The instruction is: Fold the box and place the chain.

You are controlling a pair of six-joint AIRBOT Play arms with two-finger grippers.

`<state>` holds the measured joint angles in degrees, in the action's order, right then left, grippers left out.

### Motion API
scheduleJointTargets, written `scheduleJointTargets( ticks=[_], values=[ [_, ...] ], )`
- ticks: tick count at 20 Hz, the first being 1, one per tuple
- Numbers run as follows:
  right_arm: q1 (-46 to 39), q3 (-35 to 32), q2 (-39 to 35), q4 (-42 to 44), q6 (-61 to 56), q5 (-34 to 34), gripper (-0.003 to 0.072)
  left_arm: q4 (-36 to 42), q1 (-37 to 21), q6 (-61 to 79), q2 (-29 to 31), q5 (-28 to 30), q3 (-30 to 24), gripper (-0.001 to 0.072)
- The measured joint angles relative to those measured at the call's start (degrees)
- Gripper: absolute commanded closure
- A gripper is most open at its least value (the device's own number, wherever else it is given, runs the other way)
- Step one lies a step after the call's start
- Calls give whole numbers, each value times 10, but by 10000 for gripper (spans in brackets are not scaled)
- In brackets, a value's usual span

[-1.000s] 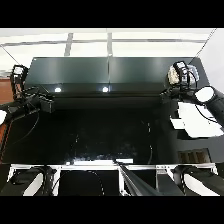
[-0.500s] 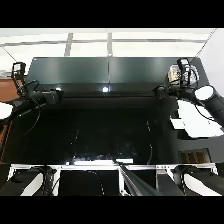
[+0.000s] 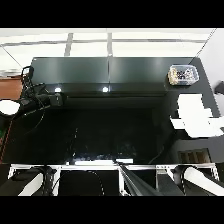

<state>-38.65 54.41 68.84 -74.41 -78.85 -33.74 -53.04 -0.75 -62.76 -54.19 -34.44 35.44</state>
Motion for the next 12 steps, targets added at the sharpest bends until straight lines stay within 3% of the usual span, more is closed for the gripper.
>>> scheduleJointTargets(
  ticks=[5, 8, 11, 12],
  values=[
    [-184, 85, 100, 30, 39, -118, -27, -26, 0, 0, -4, -2, 0, -5],
    [-213, 155, 178, 47, 118, -232, -27, -30, 0, 5, -4, -2, 0, -5],
    [-209, 189, 226, 67, 200, -289, -26, -31, 0, 9, -4, -2, 0, -5],
    [-203, 195, 236, 73, 229, -308, 28, -31, 0, 9, -4, -3, 0, -5]
  ],
)
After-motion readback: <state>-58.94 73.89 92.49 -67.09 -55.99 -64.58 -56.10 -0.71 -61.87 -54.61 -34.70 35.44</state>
